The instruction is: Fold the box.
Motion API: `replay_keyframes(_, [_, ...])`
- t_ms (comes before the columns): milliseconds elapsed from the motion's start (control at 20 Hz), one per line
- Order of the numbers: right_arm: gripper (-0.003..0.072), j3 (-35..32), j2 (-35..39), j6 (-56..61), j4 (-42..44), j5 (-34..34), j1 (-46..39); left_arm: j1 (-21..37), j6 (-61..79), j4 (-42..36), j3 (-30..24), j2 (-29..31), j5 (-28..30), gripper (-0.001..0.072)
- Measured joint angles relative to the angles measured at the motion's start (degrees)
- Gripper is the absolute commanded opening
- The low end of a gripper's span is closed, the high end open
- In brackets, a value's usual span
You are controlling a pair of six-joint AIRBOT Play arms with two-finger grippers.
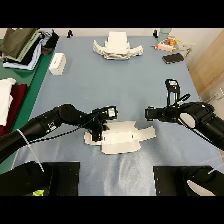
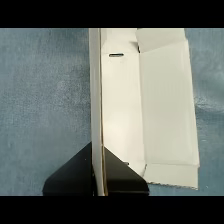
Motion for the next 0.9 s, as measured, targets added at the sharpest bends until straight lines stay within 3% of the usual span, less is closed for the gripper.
replay_keyframes(900, [0.0499, 0.0, 0.0, 0.0, 0.7, 2.0, 0.0, 0.0, 3.6, -1.7, 1.5, -0.3, 0.1, 0.0013])
